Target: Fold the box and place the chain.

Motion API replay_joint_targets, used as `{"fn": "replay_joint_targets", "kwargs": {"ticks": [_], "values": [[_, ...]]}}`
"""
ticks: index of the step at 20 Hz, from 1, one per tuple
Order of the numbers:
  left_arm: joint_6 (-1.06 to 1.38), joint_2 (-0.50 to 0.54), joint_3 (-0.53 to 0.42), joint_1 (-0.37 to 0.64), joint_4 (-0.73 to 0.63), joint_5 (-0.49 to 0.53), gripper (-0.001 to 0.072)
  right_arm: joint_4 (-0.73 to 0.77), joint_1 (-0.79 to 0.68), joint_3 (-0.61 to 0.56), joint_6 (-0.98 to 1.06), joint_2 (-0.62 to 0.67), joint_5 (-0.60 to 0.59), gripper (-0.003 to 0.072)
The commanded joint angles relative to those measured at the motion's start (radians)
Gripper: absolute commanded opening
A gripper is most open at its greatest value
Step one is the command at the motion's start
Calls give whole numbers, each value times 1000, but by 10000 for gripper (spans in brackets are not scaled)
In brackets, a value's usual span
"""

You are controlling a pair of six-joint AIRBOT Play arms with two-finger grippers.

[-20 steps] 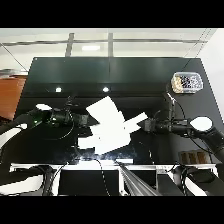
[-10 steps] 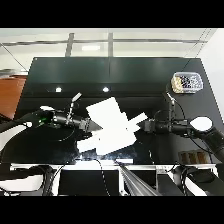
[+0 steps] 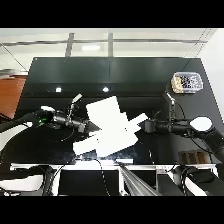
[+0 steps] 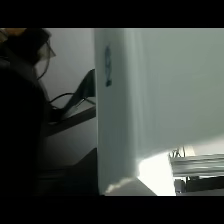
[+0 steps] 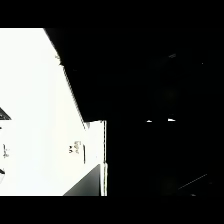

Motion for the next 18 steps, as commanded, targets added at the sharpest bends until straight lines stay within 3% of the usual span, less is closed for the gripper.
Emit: {"fn": "replay_joint_targets", "kwargs": {"ticks": [1,2,3,7,10,13,15,18], "values": [[4,0,6,0,13,5,26,-18,-2,1,0,1,-4,135],[-2,1,13,0,13,2,25,-23,-19,7,0,1,0,549],[-2,4,23,-1,13,-3,24,-45,-48,24,0,2,23,698],[9,67,80,-68,48,79,21,-307,-270,234,-2,20,230,701],[9,189,132,-214,207,257,21,-532,-399,402,-28,50,312,700],[78,303,127,-338,209,388,25,-552,-409,410,-135,64,336,701],[187,288,119,-377,229,405,26,-553,-380,382,-199,63,331,701],[272,273,120,-400,403,423,24,-553,-342,368,-206,62,326,700]]}}
